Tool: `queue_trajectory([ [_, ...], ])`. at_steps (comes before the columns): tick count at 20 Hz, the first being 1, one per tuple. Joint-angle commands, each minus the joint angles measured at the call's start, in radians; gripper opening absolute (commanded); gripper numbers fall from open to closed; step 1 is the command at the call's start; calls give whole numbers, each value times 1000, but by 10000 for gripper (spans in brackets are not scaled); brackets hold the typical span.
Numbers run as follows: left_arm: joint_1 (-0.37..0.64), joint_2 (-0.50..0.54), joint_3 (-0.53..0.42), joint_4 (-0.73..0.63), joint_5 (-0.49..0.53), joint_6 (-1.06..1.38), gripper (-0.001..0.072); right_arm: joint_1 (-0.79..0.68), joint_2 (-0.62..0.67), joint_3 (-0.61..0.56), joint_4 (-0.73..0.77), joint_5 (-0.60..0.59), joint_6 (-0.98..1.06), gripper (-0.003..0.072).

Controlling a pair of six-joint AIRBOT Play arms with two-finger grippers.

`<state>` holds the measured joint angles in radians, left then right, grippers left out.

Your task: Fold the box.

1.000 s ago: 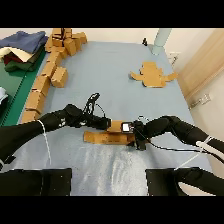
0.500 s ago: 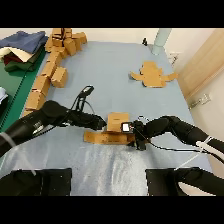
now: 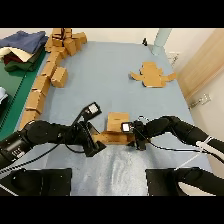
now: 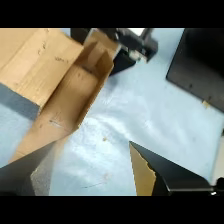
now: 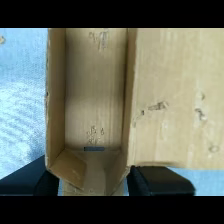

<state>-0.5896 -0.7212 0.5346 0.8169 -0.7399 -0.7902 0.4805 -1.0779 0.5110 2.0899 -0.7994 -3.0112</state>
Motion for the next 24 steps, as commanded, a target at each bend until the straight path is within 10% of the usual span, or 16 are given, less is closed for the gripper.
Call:
queue_trajectory([
  [1,49,-38,-45,-19,10,309,702,0,1,1,0,1,0,503],
  [15,221,-439,-21,-487,50,1149,699,0,1,1,0,1,0,503],
  [16,221,-442,-19,-487,48,1149,650,0,1,1,0,1,0,503],
  [18,221,-442,-19,-475,21,1149,323,0,1,1,0,1,0,503],
  [24,208,-446,-19,-480,13,1151,205,0,1,1,0,1,0,502],
])
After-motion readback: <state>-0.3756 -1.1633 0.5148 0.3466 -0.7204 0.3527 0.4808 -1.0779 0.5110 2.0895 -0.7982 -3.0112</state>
